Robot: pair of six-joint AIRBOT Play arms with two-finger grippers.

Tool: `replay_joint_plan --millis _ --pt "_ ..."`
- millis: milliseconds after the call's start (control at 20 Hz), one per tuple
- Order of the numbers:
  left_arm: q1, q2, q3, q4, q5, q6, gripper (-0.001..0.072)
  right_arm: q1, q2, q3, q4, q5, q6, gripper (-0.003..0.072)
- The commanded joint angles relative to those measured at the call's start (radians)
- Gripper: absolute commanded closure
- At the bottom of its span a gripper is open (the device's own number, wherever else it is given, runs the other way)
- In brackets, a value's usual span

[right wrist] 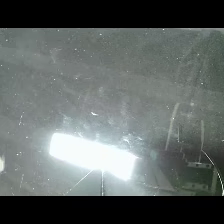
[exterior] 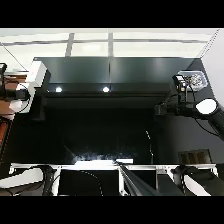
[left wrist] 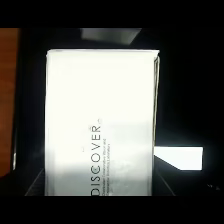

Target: Fold the box and place the chain.

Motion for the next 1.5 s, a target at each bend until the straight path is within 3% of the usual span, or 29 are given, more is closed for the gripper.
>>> replay_joint_plan --millis 0,100,150,200,250,600,650,700,750,850,950,1100,1200,1300,1450 --pt "-0.019 -0.092 0.072 -0.073 0.03 0.076 0.0417 0.0 0.001 0.0 0.0 0.005 0.0 0.0681" --pt "-0.025 -0.118 0.086 -0.076 0.056 0.063 0.0407 0.0 0.001 0.0 -0.002 0.016 0.0 0.068" --pt "-0.029 -0.123 0.086 -0.085 0.072 0.06 0.0265 0.0 0.001 0.0 -0.002 0.019 0.0 0.068" --pt "-0.037 -0.122 0.087 -0.093 0.077 0.06 0.0026 0.0 0.001 0.0 -0.002 0.02 0.0 0.068" --pt "-0.043 -0.115 0.092 -0.092 0.069 0.06 -0.0003 0.0 0.001 0.0 -0.001 0.02 0.0 0.068" --pt "-0.049 0.08 0.216 -0.071 -0.073 -0.07 0.0007 0.0 0.001 0.001 -0.001 0.06 0.0 0.068" --pt "-0.054 0.114 0.229 -0.087 -0.096 -0.143 0.0117 0.0 0.006 0.005 -0.002 0.072 0.0 0.068" --pt "-0.062 0.153 0.238 -0.099 -0.144 -0.24 0.0569 0.0 0.014 0.014 -0.002 0.103 0.0 0.068" --pt "-0.078 0.191 0.233 -0.108 -0.184 -0.297 0.0686 0.0 0.029 0.034 -0.002 0.164 -0.002 0.0681" --pt "-0.158 0.283 0.18 -0.105 -0.26 -0.305 0.0687 0.021 0.099 0.046 -0.04 0.215 -0.011 0.0684" --pt "-0.293 0.435 0.007 -0.101 -0.22 -0.294 0.0686 0.076 0.196 0.043 -0.169 0.147 0.048 0.0684" --pt "-0.502 0.671 -0.356 -0.096 -0.01 -0.261 0.0684 0.124 0.282 -0.043 -0.268 -0.154 0.109 0.0683" --pt "-0.571 0.789 -0.539 -0.047 0.049 -0.29 0.0684 0.116 0.277 -0.121 -0.267 -0.344 0.113 0.0682" --pt "-0.549 0.874 -0.608 -0.005 0.026 -0.376 0.0683 0.089 0.275 -0.161 -0.268 -0.406 0.116 0.0684" --pt "-0.489 0.958 -0.612 0.017 0.001 -0.38 0.0682 0.072 0.275 -0.161 -0.268 -0.378 0.116 0.0684"
